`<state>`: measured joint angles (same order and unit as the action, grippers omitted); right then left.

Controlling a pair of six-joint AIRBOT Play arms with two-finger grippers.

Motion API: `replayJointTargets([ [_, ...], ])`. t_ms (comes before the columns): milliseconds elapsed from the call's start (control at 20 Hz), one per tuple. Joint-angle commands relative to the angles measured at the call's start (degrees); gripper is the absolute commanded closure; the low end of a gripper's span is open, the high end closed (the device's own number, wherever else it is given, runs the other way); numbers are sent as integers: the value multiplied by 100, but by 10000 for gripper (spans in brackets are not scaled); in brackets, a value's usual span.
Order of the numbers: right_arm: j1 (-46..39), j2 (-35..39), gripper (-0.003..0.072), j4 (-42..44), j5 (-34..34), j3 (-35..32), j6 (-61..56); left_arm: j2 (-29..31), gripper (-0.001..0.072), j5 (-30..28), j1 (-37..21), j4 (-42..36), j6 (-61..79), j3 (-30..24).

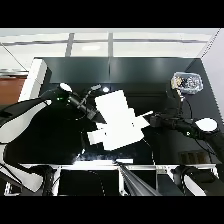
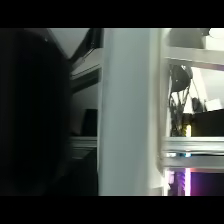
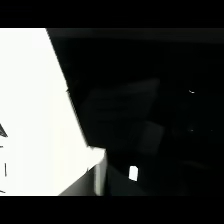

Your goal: Fold the box and place the chain.

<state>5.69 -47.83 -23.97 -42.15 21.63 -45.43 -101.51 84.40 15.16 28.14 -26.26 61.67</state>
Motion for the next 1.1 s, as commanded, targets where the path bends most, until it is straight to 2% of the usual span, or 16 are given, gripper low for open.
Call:
replayJointTargets([
  [0,-94,7,121,-682,-96,133,0,48,680,20,11,42,221,118],
  [50,-190,7,57,-988,-245,289,2,122,681,-9,11,63,184,120],
  [200,-529,7,57,-2146,-868,903,4,636,684,-334,184,737,-140,81],
  [250,-619,7,57,-2400,-997,1071,2,909,684,-625,323,977,-120,-24],
  [400,-748,7,58,-2538,-1152,1421,4,1801,682,-2000,745,994,299,-581],
  [450,-748,7,58,-2487,-1115,1469,4,1993,681,-2315,848,1005,481,-688],
  [500,-748,7,58,-2424,-1064,1467,4,2105,680,-2387,955,1113,979,-723],
  [600,-737,4,58,-1998,-911,1464,4,2129,680,-2459,1296,1759,2179,-662],
  [650,-734,4,58,-1827,-894,1464,15,2127,680,-2675,1453,1941,2446,-660],
  [750,-697,4,58,-1860,-1032,1436,485,2068,679,-3254,1659,1910,2444,-662],
  [850,-549,0,58,-2140,-1233,1305,1429,1919,678,-3648,1681,1917,2459,-662],
  [950,-341,-31,58,-2326,-1158,1097,2050,1685,678,-3552,1606,1908,2457,-660],
  [1050,-133,-94,57,-2321,-946,898,2356,1473,678,-3222,1554,1899,2457,-660],
])
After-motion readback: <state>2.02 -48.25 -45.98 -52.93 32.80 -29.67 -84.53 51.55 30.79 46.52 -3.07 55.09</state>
